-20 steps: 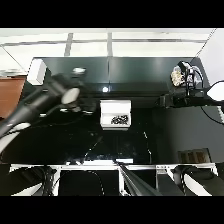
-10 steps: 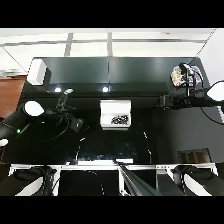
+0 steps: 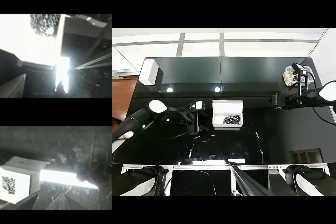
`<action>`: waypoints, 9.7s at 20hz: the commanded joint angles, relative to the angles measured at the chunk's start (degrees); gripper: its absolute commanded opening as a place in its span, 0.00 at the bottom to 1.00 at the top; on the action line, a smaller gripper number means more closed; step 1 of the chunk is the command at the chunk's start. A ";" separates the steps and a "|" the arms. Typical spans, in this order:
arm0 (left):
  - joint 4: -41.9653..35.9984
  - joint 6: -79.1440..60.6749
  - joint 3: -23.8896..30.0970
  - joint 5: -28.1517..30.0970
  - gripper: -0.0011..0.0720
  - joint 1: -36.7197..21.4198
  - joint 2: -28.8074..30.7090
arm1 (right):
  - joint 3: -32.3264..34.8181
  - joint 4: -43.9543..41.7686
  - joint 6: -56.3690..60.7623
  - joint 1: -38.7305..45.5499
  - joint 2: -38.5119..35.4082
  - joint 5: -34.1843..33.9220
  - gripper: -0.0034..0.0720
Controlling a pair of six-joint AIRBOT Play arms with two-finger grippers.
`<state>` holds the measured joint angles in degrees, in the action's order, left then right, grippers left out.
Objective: Fold the box and place the chain.
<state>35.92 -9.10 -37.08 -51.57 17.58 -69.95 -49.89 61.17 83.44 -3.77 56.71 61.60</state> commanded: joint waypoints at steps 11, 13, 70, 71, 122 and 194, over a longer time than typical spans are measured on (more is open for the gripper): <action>-0.28 -5.51 -9.22 -1.14 0.99 2.93 -13.79 | 0.02 0.44 0.33 -4.13 -0.02 -4.04 0.52; -0.61 -5.51 -9.25 -1.11 0.99 3.34 -13.81 | 0.02 0.44 0.33 -4.13 0.00 -4.33 0.52; -0.59 -5.49 -9.38 0.57 0.53 5.75 -13.88 | -1.22 -16.06 -70.16 -18.29 16.35 -0.28 0.34; -0.59 -5.49 -9.38 0.57 0.53 5.75 -13.88 | -1.22 -16.02 -70.16 -18.29 16.35 0.04 0.34; -0.59 -5.49 -9.38 0.55 0.53 5.75 -13.90 | -2.23 -13.05 -70.18 -18.14 14.14 -2.78 0.35; -0.59 -5.46 -9.38 0.46 0.53 5.75 -13.90 | 10.01 -43.98 -28.81 -16.46 18.45 -8.55 0.07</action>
<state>35.33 -14.59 -46.44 -51.13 23.33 -83.81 -40.18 18.52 54.33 -19.51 72.36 54.52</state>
